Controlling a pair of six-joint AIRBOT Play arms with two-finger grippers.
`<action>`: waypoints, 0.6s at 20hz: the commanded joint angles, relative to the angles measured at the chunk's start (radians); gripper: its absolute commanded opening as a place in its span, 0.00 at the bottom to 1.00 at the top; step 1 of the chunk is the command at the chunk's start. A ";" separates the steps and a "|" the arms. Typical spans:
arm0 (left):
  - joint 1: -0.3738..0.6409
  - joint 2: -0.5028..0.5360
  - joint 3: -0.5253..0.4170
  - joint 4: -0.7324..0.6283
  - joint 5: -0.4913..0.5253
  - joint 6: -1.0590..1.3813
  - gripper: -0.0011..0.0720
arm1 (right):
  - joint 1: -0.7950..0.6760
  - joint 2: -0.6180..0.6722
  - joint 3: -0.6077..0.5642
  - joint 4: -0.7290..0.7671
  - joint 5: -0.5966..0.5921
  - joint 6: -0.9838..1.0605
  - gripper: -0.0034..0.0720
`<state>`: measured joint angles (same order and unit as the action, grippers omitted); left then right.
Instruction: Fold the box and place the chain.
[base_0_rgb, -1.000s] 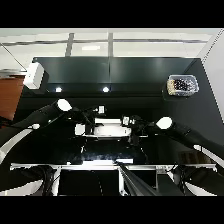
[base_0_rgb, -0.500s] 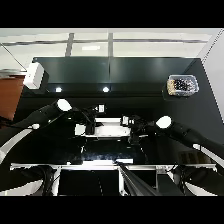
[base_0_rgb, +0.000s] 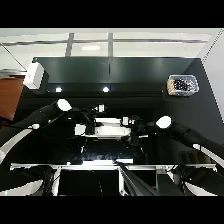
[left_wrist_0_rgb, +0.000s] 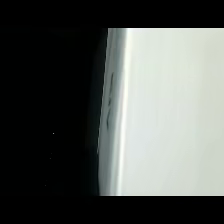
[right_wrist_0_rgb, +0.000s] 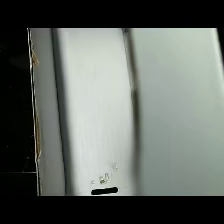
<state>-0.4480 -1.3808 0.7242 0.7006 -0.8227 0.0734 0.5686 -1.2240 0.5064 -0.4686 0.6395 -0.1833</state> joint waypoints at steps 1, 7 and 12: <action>0.002 0.004 0.001 -0.001 0.000 0.002 0.22 | 0.001 -0.001 0.000 -0.002 0.000 0.002 0.80; 0.002 0.066 0.001 0.027 0.002 0.001 0.69 | 0.001 -0.001 0.000 -0.002 0.000 0.002 0.80; 0.056 0.158 0.001 0.224 -0.054 -0.191 0.85 | 0.001 -0.001 0.000 -0.003 0.000 0.002 0.80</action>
<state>-0.4210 -1.2716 0.7246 0.8101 -0.8330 -0.0048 0.5694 -1.2240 0.5064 -0.4706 0.6399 -0.1833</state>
